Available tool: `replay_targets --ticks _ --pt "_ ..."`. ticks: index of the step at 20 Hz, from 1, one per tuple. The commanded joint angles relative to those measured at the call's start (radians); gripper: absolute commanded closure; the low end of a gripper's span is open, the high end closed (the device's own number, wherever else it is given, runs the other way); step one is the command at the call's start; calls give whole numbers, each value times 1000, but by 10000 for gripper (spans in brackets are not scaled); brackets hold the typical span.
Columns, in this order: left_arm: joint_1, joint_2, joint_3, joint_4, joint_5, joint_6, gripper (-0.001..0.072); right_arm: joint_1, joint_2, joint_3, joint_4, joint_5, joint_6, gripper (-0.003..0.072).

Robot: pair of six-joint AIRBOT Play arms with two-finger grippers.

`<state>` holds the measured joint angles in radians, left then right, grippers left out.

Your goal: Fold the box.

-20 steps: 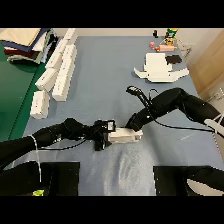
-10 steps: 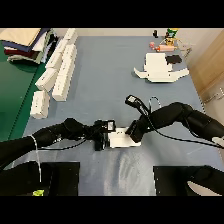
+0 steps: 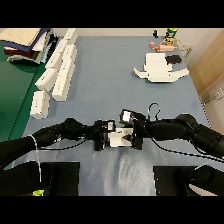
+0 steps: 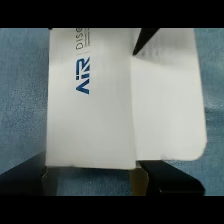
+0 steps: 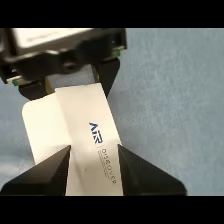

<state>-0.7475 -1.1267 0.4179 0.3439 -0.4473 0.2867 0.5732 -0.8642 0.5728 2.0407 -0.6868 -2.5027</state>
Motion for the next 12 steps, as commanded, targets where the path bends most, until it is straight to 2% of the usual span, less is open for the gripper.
replay_targets --ticks 1,3,5,12 --pt "0 0 1 0 0 0 243 21 7 -3 -25 20 -128 136" --pt "0 0 1 0 0 1 243 21 7 -3 -29 19 -152 132" --pt "0 0 1 0 0 1 243 23 7 -3 -29 13 -180 96" --pt "0 0 1 0 0 1 243 78 -72 -3 -66 17 -241 96"
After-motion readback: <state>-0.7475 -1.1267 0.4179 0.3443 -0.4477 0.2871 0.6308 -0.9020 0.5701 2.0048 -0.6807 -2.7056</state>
